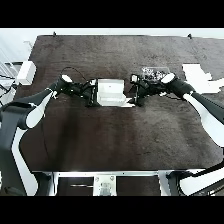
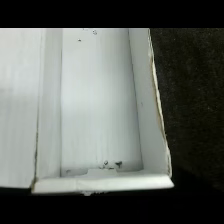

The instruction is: Fold the box and place the chain.

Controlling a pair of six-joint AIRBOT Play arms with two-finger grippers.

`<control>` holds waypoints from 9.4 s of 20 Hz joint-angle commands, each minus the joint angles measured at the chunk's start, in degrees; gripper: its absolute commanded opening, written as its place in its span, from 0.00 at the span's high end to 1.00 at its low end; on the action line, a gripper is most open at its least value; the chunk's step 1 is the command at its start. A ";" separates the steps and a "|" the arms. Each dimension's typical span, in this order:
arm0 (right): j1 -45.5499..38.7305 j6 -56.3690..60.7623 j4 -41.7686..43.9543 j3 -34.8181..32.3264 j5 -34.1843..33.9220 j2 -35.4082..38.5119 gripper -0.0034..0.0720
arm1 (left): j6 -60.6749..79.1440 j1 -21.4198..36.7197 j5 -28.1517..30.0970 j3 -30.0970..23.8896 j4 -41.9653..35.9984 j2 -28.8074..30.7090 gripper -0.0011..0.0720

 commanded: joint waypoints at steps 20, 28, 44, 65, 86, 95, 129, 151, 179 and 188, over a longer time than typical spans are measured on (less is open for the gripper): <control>3.50 -9.05 14.53 0.02 -2.54 -5.46 0.27 | 0.00 0.00 0.00 -0.04 0.02 -0.04 0.34; 0.96 -3.85 10.78 0.02 -2.51 -4.35 0.68 | 0.00 0.00 -0.02 -0.02 0.02 -0.04 0.34; -11.80 49.62 -4.07 -1.38 3.82 9.57 0.95 | 0.02 0.00 0.11 -0.02 0.00 -0.02 0.34; -2.34 56.98 7.15 -5.27 -0.07 0.46 0.95 | 0.02 0.00 0.15 -0.02 0.00 0.02 0.34; 1.68 65.16 8.90 -1.57 -1.81 1.84 0.24 | 0.02 0.00 0.15 -0.02 0.00 0.02 0.34; 5.77 72.32 1.03 -0.59 -5.38 1.77 0.27 | 0.02 0.00 0.15 -0.02 0.00 0.02 0.34; 17.18 117.70 -44.57 22.36 10.82 -9.25 0.42 | 0.02 0.00 0.15 -0.02 0.00 0.02 0.34; 20.00 130.92 -47.12 28.17 14.75 -14.60 0.88 | 0.02 0.00 0.15 -0.02 0.00 0.02 0.34; 20.00 124.69 -47.15 26.73 16.83 -13.53 0.57 | 0.02 0.00 0.13 -0.02 0.00 0.02 0.34; 20.00 126.40 -47.15 26.75 13.25 -14.03 0.93 | 0.02 0.00 0.15 -0.02 0.00 0.02 0.34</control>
